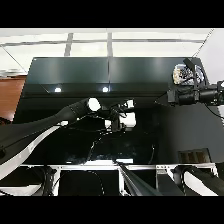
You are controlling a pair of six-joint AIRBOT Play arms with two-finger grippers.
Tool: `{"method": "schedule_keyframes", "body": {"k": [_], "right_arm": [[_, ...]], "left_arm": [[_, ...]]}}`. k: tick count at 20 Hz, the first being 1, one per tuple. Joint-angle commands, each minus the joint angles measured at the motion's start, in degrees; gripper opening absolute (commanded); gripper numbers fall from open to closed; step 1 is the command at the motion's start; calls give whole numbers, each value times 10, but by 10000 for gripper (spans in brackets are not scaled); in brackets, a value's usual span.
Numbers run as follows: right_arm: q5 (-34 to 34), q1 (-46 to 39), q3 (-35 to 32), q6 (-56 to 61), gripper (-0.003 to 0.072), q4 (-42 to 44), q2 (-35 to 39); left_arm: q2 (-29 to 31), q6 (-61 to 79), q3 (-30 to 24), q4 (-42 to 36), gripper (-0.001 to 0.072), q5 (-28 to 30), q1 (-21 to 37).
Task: Fold the box and place the chain.
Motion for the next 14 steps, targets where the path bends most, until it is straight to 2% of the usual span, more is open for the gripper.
{"method": "schedule_keyframes", "body": {"k": [1,3,4,5,6,7,10,14], "right_arm": [[0,0,0,0,13,-3,0],[0,0,0,0,13,-3,0],[0,0,0,0,13,-3,0],[0,0,0,0,13,-3,0],[0,0,0,0,13,-3,0],[0,0,0,0,13,-3,0],[0,0,0,0,13,-3,0],[0,0,0,0,13,-3,0]], "left_arm": [[-7,1,0,-43,710,20,-1],[-7,1,0,-63,708,33,-1],[-7,1,0,-65,681,33,-1],[-7,0,0,-64,584,33,-1],[-6,0,0,-64,403,30,-1],[-5,-1,0,-64,319,30,-1],[15,-11,0,-36,289,30,4],[76,-149,0,120,290,24,57]]}}
